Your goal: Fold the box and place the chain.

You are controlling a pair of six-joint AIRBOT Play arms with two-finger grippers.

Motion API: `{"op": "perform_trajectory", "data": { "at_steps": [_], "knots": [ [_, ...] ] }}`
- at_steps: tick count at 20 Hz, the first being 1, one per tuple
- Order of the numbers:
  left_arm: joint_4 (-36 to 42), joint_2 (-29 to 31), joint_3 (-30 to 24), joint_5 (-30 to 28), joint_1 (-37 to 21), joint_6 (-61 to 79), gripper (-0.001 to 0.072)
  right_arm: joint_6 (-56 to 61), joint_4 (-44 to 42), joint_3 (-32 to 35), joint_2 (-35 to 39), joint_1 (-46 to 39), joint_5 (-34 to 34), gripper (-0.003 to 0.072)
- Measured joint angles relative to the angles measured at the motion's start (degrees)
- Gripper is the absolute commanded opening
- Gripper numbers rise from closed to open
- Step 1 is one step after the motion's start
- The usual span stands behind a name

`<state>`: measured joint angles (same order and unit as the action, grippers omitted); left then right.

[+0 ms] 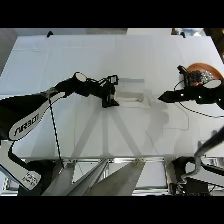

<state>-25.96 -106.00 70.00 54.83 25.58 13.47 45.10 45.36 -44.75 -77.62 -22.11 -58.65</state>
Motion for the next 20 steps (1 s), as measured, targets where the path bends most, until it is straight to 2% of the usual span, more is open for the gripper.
{"op": "perform_trajectory", "data": {
  "at_steps": [7,14,20],
  "knots": [
    [-0.02,0.00,0.00,0.02,0.00,0.00,0.0157,1.53,-2.23,-0.02,-4.90,0.07,-0.79,0.0001],
    [-0.02,0.00,0.00,0.02,0.00,0.00,0.0157,3.67,-3.37,-0.02,-8.13,3.30,2.84,0.0000],
    [-0.02,0.00,0.00,0.04,0.00,0.00,0.0157,4.83,-4.24,-0.09,-9.62,4.87,2.80,0.0001]
  ]
}}
